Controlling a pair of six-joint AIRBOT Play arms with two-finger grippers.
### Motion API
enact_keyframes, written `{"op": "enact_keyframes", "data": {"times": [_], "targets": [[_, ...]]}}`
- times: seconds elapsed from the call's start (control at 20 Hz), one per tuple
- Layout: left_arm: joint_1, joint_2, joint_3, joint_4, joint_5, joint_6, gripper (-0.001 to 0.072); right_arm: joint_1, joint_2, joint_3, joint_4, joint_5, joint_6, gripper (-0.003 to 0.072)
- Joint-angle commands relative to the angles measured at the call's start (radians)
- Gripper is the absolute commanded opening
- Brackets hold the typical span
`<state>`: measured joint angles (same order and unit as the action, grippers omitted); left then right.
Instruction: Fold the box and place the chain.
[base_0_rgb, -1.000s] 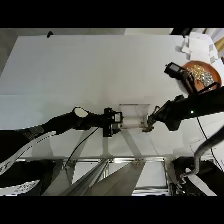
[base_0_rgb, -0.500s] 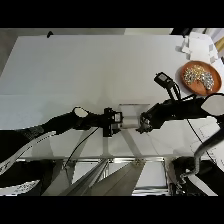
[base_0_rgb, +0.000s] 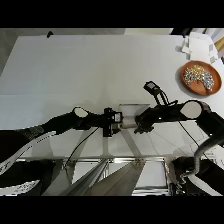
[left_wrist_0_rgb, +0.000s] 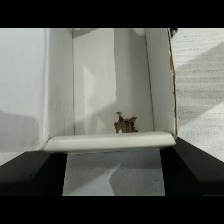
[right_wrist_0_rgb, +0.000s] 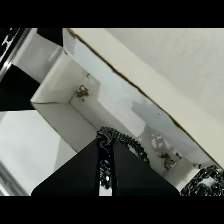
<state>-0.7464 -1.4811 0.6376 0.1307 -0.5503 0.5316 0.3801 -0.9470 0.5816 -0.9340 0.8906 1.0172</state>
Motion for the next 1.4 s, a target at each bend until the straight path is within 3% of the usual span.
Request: {"op": "enact_keyframes", "data": {"times": [0.0, 0.3, 0.4, 0.45, 0.8, 1.05, 1.1, 1.15, 1.35], "targets": [[0.0, 0.001, 0.0, 0.0, 0.0, 0.0, 0.032, 0.013, -0.056, -0.005, 0.0, -0.039, 0.003, 0.0018], [0.0, 0.001, 0.0, 0.0, 0.0, 0.0, 0.032, 0.013, -0.064, -0.005, 0.0, -0.054, 0.004, 0.0047], [0.0, 0.001, 0.0, 0.0, 0.0, 0.0, 0.032, 0.013, -0.064, -0.005, 0.0, -0.055, 0.031, 0.0243], [0.0, 0.001, 0.0, 0.0, 0.0, 0.0, 0.032, 0.013, -0.064, -0.005, 0.0, -0.053, 0.033, 0.0255], [0.0, 0.001, 0.0, 0.0, 0.0, 0.0, 0.032, -0.042, 0.052, -0.003, -0.008, -0.002, 0.033, 0.0254], [0.0, 0.001, 0.0, 0.0, 0.001, 0.0, 0.032, -0.319, 0.15, 0.035, -0.143, 0.141, 0.032, 0.0253], [0.0, 0.001, 0.0, 0.0, 0.0, 0.0, 0.032, -0.36, 0.149, 0.035, -0.113, 0.124, 0.003, 0.0196], [0.0, 0.001, 0.0, 0.0, 0.0, 0.0, 0.032, -0.392, 0.144, 0.035, -0.105, 0.108, -0.094, 0.0108], [0.0, 0.001, 0.0, 0.0, 0.0, 0.0, 0.032, -0.429, 0.105, 0.035, -0.138, 0.158, -0.512, 0.0109]]}}
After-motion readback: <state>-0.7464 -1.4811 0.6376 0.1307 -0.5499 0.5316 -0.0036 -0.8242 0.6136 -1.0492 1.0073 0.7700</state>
